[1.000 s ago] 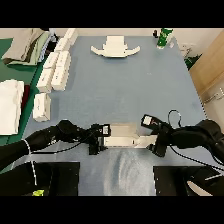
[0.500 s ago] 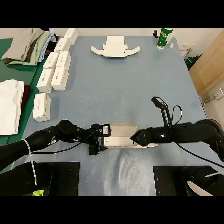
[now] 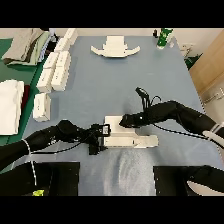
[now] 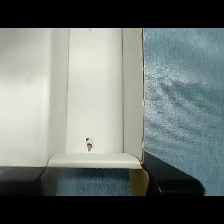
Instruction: Fold the box.
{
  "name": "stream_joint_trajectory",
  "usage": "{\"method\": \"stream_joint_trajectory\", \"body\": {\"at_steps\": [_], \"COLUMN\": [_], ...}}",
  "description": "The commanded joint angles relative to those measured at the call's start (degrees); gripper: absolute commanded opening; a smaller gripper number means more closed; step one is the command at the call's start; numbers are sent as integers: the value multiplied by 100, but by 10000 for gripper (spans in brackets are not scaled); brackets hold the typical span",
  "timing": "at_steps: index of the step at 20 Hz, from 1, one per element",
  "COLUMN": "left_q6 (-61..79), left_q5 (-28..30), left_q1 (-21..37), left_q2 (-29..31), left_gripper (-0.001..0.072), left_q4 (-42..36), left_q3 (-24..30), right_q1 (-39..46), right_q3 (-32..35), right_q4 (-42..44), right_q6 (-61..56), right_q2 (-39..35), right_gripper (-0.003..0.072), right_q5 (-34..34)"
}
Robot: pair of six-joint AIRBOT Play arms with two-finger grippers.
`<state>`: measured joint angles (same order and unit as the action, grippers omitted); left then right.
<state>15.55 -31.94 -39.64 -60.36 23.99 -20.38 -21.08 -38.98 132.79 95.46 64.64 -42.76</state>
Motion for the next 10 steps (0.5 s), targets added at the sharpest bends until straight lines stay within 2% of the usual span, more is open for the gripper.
{"method": "stream_joint_trajectory", "body": {"at_steps": [1, 10], "left_q6": [2, 2], "left_q5": [2, 2], "left_q1": [-2, -2], "left_q2": [0, 0], "left_gripper": [466, 466], "left_q4": [2, 2], "left_q3": [-4, -4], "right_q1": [-7, -4], "right_q3": [-111, -114], "right_q4": [9, 7], "right_q6": [376, 468], "right_q2": [710, 835], "right_gripper": [334, 334], "right_q5": [177, 175]}}
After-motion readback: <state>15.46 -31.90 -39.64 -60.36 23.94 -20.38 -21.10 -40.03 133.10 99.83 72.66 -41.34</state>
